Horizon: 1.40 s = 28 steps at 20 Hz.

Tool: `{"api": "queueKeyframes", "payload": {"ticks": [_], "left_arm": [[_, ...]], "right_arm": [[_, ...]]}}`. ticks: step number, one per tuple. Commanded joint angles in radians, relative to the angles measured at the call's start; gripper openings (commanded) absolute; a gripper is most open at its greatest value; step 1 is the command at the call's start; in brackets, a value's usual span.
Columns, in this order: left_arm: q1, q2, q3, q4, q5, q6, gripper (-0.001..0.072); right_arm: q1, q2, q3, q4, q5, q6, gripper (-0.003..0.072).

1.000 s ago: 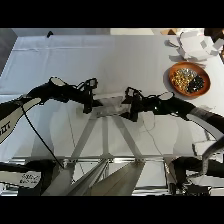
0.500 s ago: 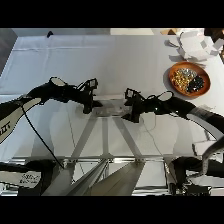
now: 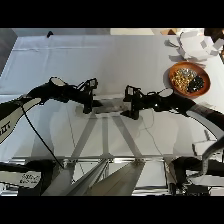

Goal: Fold the box and place the chain.

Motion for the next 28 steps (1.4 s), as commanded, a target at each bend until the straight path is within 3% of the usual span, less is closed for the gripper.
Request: {"api": "queueKeyframes", "payload": {"ticks": [1, 11, 16, 28], "left_arm": [[0.0, 0.0, 0.0, 0.001, -0.001, 0.0, 0.001], [0.0, 0.0, 0.0, 0.001, -0.001, 0.0, 0.001], [0.0, 0.0, 0.0, 0.001, -0.001, 0.0, 0.001], [0.0, 0.0, 0.0, 0.001, -0.001, 0.0, 0.001]], "right_arm": [[-0.002, -0.017, 0.011, -0.007, 0.04, -0.018, 0.0692], [0.001, -0.093, 0.012, -0.012, 0.078, -0.048, 0.0692], [0.002, -0.093, 0.012, 0.097, 0.078, -0.115, 0.0692], [0.034, -0.095, 0.016, 0.027, 0.067, -0.108, 0.0692]]}}
